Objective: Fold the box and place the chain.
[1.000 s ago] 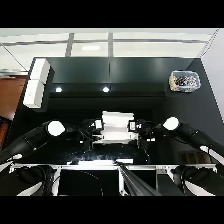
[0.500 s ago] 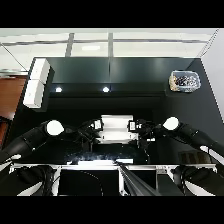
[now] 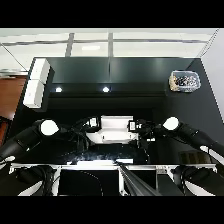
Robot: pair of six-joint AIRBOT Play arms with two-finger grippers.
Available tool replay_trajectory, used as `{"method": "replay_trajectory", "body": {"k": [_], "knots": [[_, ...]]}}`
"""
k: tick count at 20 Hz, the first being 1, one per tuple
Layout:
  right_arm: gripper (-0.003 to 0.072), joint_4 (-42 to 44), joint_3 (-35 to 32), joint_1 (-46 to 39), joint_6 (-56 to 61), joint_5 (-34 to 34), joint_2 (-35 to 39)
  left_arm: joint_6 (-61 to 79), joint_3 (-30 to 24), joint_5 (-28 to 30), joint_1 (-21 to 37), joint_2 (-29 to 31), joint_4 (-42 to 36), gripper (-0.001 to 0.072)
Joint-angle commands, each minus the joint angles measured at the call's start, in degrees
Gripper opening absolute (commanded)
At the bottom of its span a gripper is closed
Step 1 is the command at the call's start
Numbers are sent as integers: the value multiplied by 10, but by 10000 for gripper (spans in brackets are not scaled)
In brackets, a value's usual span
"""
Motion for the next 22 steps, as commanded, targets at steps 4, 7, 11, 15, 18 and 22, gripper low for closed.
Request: {"method": "replay_trajectory", "body": {"k": [4, 7, 11, 15, 18, 22], "knots": [[246, 0, 0, 0, 0, 0, 0, 30, 0, 70, -37, -28, -31, 364], [246, 0, 0, 0, 0, 0, 0, 28, 0, 87, -42, -35, -26, 365], [246, 0, 0, 0, 0, 0, 0, 27, 0, 64, -40, -35, 4, 414], [247, 0, 0, 0, 0, 0, 0, 27, 0, 62, -39, -35, 4, 414], [246, 0, 0, 0, 0, 0, 0, 26, 2, 47, -39, -35, 11, 412], [246, 0, 0, 0, 0, 0, 0, -16, 7, 29, -39, -35, 74, 412]]}}
